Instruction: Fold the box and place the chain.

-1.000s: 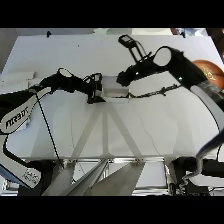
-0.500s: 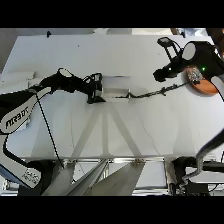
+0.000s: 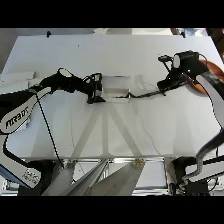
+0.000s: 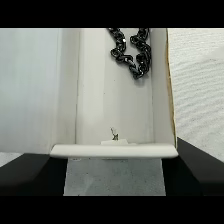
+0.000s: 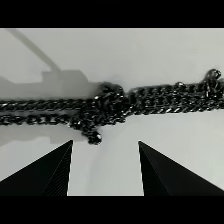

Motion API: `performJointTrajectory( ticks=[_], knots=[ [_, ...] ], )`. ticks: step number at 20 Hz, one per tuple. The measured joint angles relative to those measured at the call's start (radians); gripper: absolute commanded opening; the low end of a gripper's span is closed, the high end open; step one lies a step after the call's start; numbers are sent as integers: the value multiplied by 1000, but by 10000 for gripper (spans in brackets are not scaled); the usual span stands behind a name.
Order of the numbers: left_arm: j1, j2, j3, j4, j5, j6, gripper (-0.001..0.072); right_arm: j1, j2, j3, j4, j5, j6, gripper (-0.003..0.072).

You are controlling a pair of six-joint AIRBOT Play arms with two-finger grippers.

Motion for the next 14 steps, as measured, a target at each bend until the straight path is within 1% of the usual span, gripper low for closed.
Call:
performJointTrajectory(
  ticks=[2, 4, 5, 6, 7, 14],
  knots=[
    [0, 0, 0, 0, 0, 0, 162, 0, -12, 0, -9, 3, 10, 356],
    [0, 0, 0, 0, 0, 0, 162, 0, -24, -1, -9, 4, 18, 318],
    [0, 0, 0, 0, 0, 0, 162, -1, -31, -1, -3, 4, 20, 263],
    [0, 0, 0, 0, 0, 0, 162, -1, -38, -2, 6, 4, 22, 155],
    [0, 0, 0, 0, 0, 0, 162, 0, -44, -2, 17, 3, 24, 20],
    [0, 0, 0, 0, 0, 0, 162, 30, -40, -3, 40, -22, 22, 15]
  ],
)
